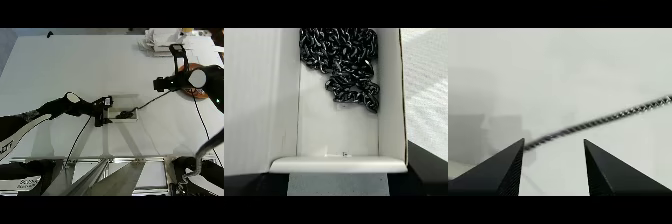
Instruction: Fold the box and place the chain.
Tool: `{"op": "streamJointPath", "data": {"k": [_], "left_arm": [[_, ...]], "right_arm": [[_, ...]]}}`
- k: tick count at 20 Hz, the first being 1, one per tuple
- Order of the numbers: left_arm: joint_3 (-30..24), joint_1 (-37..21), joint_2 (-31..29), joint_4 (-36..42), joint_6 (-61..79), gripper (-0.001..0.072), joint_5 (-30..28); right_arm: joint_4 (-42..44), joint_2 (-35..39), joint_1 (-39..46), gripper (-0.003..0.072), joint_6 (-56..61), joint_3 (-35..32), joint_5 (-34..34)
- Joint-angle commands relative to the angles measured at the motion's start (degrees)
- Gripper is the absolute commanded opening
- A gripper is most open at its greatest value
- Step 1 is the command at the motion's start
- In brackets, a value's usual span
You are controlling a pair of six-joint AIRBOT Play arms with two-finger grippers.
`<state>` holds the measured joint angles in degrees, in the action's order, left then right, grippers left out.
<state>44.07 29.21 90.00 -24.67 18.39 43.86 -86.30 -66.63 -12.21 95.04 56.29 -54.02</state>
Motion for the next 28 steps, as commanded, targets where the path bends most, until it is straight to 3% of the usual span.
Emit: {"op": "streamJointPath", "data": {"k": [1, 6, 8, 16, 20, 26, 27, 28], "left_arm": [[0.00, -0.07, 0.04, -0.02, 0.00, 0.0154, -0.33], [0.00, -0.07, 0.04, -0.02, 0.00, 0.0154, -0.33], [0.00, -0.07, 0.04, -0.02, 0.00, 0.0154, -0.33], [0.00, -0.07, 0.04, -0.02, 0.00, 0.0154, -0.31], [0.00, -0.07, 0.04, -0.02, 0.00, 0.0154, -0.33], [0.00, -0.07, 0.04, -0.02, 0.00, 0.0154, -0.33], [0.00, -0.07, 0.04, -0.02, 0.00, 0.0154, -0.33], [0.00, -0.07, 0.04, -0.02, 0.00, 0.0154, -0.33]], "right_arm": [[-0.94, -6.84, 4.96, 0.0432, -0.70, 0.13, -2.10], [-0.90, -12.96, 5.01, 0.0387, -0.61, 0.13, 0.42], [-0.90, -14.64, 5.01, 0.0324, -0.61, 0.13, 0.68], [-0.92, -18.05, 5.01, 0.0314, -0.57, 0.13, 2.49], [-1.25, -19.34, 5.01, 0.0183, -0.63, 0.13, 2.60], [-2.25, -19.34, 5.01, 0.0177, -0.63, 0.13, 2.40], [-2.25, -19.34, 5.01, 0.0150, -0.63, 0.13, 2.38], [-2.25, -19.34, 5.01, 0.0068, -0.74, 0.13, 2.40]]}}
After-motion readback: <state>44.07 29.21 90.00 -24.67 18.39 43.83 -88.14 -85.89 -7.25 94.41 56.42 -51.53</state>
